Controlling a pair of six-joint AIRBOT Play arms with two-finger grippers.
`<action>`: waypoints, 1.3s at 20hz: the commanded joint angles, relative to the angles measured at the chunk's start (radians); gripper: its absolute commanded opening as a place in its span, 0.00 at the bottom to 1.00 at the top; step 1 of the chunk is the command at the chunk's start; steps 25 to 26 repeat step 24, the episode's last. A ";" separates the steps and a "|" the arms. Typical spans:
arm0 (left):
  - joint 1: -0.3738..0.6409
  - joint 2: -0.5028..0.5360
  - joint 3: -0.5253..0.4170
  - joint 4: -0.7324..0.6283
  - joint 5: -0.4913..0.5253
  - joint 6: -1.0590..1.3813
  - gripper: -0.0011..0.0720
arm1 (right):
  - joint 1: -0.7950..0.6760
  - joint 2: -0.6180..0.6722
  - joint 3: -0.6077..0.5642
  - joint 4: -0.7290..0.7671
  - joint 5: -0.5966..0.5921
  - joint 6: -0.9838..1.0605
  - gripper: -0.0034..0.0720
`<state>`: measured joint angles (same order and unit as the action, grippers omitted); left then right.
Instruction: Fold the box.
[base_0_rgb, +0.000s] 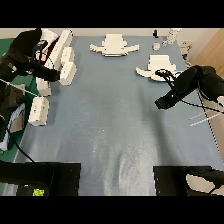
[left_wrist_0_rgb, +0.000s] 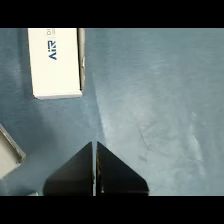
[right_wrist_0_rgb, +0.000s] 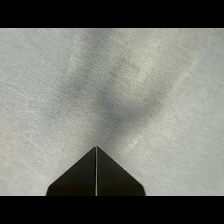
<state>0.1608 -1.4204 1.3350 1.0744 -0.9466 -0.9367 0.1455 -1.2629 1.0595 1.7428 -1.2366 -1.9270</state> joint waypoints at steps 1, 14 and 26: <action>0.001 0.121 0.001 -0.032 -0.195 -0.045 0.03 | -0.001 0.000 0.001 0.000 0.000 0.000 0.05; -0.363 0.560 -0.405 -0.039 -0.197 -0.341 0.03 | -0.001 0.000 0.001 0.000 0.000 0.000 0.05; -0.506 0.555 -0.583 -0.057 -0.022 -0.370 0.03 | -0.001 0.000 0.001 0.000 0.000 0.000 0.05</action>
